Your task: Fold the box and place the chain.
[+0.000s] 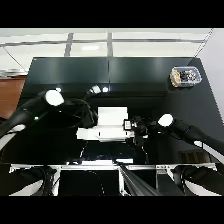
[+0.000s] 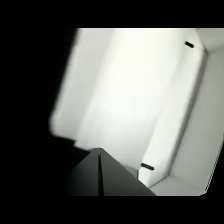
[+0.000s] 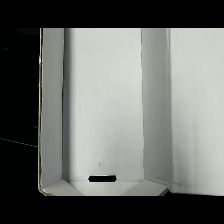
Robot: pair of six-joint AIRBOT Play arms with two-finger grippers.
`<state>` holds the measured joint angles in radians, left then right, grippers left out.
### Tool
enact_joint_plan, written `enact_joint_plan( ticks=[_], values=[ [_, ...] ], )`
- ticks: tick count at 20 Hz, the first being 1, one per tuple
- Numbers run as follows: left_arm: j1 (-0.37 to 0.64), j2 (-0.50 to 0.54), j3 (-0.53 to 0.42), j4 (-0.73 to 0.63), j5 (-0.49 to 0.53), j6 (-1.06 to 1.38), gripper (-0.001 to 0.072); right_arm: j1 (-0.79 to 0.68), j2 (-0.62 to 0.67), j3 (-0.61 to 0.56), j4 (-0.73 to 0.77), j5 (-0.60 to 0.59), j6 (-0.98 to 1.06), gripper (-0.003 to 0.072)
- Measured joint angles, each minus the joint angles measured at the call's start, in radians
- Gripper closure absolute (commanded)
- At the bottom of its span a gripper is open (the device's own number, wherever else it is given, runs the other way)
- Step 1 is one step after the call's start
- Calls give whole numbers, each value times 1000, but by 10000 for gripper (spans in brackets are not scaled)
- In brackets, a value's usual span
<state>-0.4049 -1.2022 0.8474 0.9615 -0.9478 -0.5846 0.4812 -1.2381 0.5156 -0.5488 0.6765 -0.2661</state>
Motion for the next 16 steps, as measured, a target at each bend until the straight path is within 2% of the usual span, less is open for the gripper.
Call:
enact_joint_plan(
  ticks=[2,3,4,5,6,8,12,16],
  values=[
    [75,53,-21,6,-52,-31,678,0,0,0,0,-1,0,559],
    [110,69,-31,-15,-67,-37,642,0,0,0,1,-2,0,559],
    [139,80,-44,-35,-94,-25,377,0,0,0,1,-2,0,559],
    [156,87,-58,-53,-132,7,-10,0,0,0,1,-3,0,559],
    [162,94,-76,-69,-169,58,-6,0,0,0,2,-3,0,558],
    [154,100,-110,-63,-183,146,-6,0,0,0,2,-4,0,558],
    [73,103,-153,16,-115,338,-5,0,0,0,2,-4,1,558],
    [10,67,-165,31,-57,451,-3,0,0,0,2,-4,0,559]
  ],
)
